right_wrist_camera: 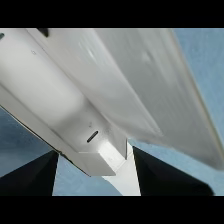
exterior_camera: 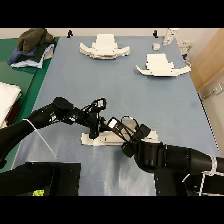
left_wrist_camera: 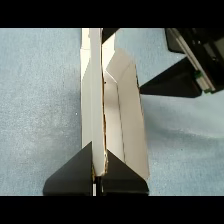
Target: Fold the box.
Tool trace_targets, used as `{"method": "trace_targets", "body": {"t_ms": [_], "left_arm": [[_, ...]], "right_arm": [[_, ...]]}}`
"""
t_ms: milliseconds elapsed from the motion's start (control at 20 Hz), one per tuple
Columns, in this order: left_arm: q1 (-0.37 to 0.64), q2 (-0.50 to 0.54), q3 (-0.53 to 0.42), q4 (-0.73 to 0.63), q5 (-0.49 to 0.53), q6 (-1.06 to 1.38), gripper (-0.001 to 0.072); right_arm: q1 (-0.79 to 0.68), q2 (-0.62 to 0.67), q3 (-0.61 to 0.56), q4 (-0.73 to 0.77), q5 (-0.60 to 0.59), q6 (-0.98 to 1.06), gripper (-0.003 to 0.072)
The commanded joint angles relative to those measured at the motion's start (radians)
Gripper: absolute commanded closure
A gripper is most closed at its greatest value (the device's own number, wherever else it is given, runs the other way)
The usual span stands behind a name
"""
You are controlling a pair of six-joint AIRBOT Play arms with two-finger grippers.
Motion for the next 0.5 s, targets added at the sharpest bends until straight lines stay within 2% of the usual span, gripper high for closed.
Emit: {"method": "trace_targets", "body": {"t_ms": [0,200,300,450], "left_arm": [[0.000,0.000,0.000,0.000,0.000,0.000,0.0695],[0.000,0.000,0.000,0.000,0.000,0.000,0.0695],[0.000,0.000,0.000,0.000,0.000,0.000,0.0695],[0.000,0.000,0.000,0.000,0.000,0.000,0.0695]], "right_arm": [[-0.101,0.043,-0.006,0.098,0.040,-0.206,-0.0032],[-0.261,0.080,-0.053,0.295,0.180,-0.565,-0.0032],[-0.366,0.082,-0.073,0.481,0.222,-0.822,-0.0032],[-0.535,0.081,-0.088,0.767,0.216,-1.224,-0.0032]]}}
